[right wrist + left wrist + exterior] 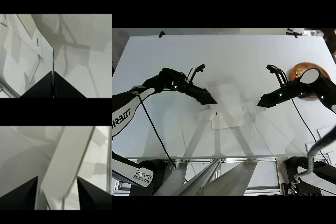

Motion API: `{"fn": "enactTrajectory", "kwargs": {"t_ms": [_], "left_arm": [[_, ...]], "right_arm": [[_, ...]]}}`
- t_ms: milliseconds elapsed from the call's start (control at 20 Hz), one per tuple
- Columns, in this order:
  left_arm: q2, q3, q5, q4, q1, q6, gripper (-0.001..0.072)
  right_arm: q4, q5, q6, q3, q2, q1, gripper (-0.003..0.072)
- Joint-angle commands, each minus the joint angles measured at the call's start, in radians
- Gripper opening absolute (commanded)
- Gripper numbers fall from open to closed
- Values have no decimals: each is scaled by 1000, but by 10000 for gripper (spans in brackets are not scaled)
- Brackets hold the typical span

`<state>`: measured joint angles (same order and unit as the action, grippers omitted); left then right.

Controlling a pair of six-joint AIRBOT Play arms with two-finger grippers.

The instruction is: Fold the box and place the chain.

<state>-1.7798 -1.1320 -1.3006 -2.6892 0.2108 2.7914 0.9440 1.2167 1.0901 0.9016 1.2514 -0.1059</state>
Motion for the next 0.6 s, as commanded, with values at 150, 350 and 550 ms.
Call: {"fn": "enactTrajectory", "kwargs": {"t_ms": [150,350,550], "left_arm": [[-8,0,100,-18,61,40,262],[-5,0,134,-14,78,54,10],[43,-1,114,22,66,102,9]], "right_arm": [[-18,0,0,0,0,-1,18],[-25,8,0,0,0,-1,18],[-35,59,0,0,-2,-1,149]]}}
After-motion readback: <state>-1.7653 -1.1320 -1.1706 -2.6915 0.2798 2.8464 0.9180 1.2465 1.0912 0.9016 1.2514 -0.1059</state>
